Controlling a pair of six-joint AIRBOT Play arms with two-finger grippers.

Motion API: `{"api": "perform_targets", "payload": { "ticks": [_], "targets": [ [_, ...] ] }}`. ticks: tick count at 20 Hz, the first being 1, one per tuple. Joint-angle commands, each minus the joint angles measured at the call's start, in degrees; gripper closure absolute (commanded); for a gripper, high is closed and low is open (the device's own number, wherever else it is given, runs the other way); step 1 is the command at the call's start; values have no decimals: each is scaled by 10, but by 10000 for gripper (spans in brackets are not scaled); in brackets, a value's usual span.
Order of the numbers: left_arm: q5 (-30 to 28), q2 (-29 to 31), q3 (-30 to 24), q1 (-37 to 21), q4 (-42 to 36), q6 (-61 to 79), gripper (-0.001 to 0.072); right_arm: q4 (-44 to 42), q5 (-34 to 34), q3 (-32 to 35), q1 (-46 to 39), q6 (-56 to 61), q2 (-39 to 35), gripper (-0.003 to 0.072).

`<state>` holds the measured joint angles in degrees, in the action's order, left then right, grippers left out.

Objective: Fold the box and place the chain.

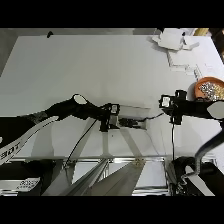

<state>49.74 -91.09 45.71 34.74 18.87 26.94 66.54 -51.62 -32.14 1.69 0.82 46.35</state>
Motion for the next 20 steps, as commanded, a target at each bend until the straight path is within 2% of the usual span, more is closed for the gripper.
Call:
{"api": "perform_targets", "payload": {
  "ticks": [1,4,7,11,14,17,19,20],
  "targets": [
    [0,0,0,0,0,0,437,31,5,0,-18,-23,62,424],
    [0,0,0,0,0,0,437,71,11,0,-18,-43,123,424],
    [0,0,0,0,0,0,437,71,34,0,-18,-44,163,424],
    [0,0,0,0,0,0,437,71,50,0,-18,-102,184,425],
    [0,0,0,0,0,0,437,71,46,0,-18,-102,192,429],
    [0,0,0,0,0,0,437,71,45,0,-18,-102,202,488],
    [0,0,0,0,0,0,437,71,44,0,-18,-101,202,602],
    [0,0,0,0,0,0,437,71,39,0,-18,-101,200,611]
  ]
}}
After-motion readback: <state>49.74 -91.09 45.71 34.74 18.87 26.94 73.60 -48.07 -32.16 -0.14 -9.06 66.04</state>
